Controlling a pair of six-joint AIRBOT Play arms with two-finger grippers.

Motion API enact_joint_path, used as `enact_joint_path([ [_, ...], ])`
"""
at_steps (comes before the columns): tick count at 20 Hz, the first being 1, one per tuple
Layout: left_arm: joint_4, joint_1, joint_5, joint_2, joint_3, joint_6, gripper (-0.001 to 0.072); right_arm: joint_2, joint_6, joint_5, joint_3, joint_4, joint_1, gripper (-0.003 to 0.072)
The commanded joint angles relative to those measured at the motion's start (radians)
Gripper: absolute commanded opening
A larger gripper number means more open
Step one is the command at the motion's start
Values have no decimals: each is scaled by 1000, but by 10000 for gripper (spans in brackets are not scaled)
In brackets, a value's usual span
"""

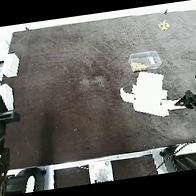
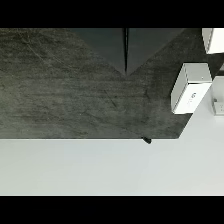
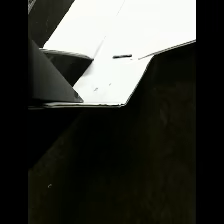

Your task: Fold the box and place the chain.

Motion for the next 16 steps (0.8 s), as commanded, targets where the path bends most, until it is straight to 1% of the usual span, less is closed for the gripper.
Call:
enact_joint_path([
  [1,0,-1,0,0,-1,0,11,55,-53,31,-37,10,1,0],
  [4,0,-1,0,0,-1,0,11,172,-60,11,-131,46,14,0],
  [6,0,-1,0,0,-1,0,11,244,-59,-10,-206,106,63,-1],
  [9,0,-1,0,0,-1,0,12,292,-58,-36,-313,256,216,0],
  [11,0,-1,0,0,-1,0,11,291,-63,-63,-343,372,351,0],
  [13,0,-1,0,0,-1,1,12,291,-63,-150,-340,451,497,0],
  [14,25,0,5,0,-1,30,11,291,-63,-219,-340,500,570,0],
  [16,85,0,27,0,0,96,11,291,-77,-394,-339,594,685,1],
])
